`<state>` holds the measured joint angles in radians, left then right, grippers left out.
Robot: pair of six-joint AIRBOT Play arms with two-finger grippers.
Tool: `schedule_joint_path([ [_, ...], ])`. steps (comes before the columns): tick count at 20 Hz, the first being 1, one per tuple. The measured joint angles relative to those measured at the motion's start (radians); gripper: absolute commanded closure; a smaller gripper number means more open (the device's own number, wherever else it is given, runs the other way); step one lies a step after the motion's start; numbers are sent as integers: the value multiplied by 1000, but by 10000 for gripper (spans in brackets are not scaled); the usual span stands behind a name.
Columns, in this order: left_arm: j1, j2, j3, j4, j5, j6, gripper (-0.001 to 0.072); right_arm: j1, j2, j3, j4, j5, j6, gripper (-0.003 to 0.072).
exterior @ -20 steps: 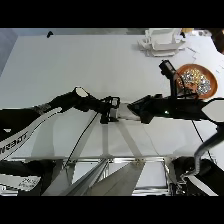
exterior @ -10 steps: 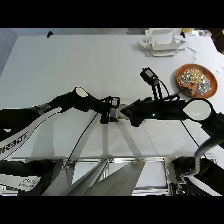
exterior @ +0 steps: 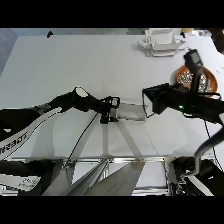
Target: Fold the box and place the chain.
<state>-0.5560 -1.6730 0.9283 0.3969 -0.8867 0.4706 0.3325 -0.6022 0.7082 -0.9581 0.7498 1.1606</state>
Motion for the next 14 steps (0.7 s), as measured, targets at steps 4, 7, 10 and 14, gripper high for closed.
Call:
schedule_joint_path([
  [4,0,0,0,0,0,0,504,-34,111,0,-72,114,79,672],
  [7,0,0,0,0,0,0,504,-42,143,0,-50,210,131,672],
  [10,0,0,0,0,0,0,504,-45,150,0,32,246,148,672],
  [14,0,0,0,0,0,0,504,-46,101,-28,133,212,99,672],
])
